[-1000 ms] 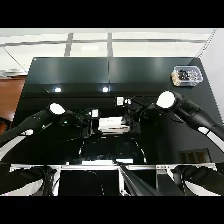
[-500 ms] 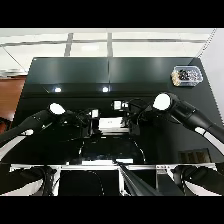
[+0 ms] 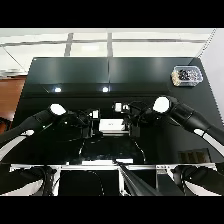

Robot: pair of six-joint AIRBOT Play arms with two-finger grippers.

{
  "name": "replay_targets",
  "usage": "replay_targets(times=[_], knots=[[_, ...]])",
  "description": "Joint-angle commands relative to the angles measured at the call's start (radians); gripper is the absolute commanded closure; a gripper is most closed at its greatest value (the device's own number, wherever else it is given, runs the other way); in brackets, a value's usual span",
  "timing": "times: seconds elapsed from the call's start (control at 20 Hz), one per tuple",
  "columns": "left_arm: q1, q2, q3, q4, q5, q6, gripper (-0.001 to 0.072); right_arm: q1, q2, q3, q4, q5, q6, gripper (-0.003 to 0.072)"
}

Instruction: Fold the box and place the chain.

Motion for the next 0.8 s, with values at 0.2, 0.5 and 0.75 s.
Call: replay_targets(times=[0.2, 0.5, 0.75], knots=[[0.001, 0.0, 0.0, 0.0, 0.004, -0.002, 0.0418, -0.002, 0.095, 0.023, 0.003, 0.074, 0.317, 0.0414], [0.001, 0.0, 0.0, 0.0, 0.004, -0.002, 0.0418, -0.002, 0.095, -0.038, 0.076, -0.007, 0.689, 0.0666], [0.001, 0.0, 0.0, 0.0, 0.005, -0.003, 0.0418, 0.001, 0.002, -0.056, 0.373, -0.044, 0.699, 0.0666]])
